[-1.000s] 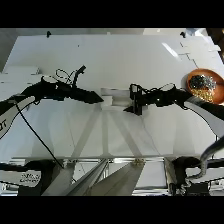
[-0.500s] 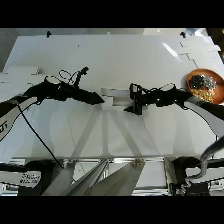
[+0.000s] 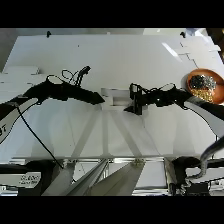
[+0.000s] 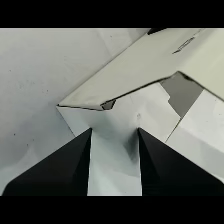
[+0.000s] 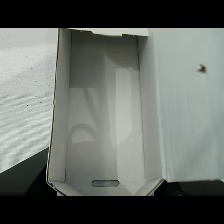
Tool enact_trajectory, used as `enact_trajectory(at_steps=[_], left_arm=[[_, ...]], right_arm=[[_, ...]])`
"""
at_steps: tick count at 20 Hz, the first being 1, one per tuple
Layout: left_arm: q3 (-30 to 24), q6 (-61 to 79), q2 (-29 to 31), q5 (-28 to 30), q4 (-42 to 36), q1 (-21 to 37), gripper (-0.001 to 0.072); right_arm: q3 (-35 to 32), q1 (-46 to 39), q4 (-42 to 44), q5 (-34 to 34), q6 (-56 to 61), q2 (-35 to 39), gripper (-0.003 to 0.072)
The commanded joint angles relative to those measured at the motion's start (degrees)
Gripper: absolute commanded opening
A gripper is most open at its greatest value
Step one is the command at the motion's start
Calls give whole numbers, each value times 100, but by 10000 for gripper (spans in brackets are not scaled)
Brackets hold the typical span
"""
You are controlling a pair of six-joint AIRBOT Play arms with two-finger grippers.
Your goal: Fold the box and place the chain.
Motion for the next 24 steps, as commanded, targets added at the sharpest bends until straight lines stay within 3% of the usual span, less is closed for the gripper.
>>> enact_trajectory(at_steps=[1, 6, 10, 17, 24], left_arm=[[2, -4, 39, 144, 22, -138, 276], [72, -822, 160, 291, 975, -138, 277], [192, -1064, 240, 269, 1058, -195, 277], [667, -2841, 236, 289, 2841, -763, 280], [940, -4168, 223, 138, 3777, -1259, 277]], right_arm=[[4, 4, 0, 9, -2, 2, 494], [4, 4, 0, 9, -2, 0, 494], [4, 4, 0, 9, -2, 0, 494], [4, 4, 0, 9, -2, 0, 494], [4, 4, 0, 9, -2, 2, 494]])
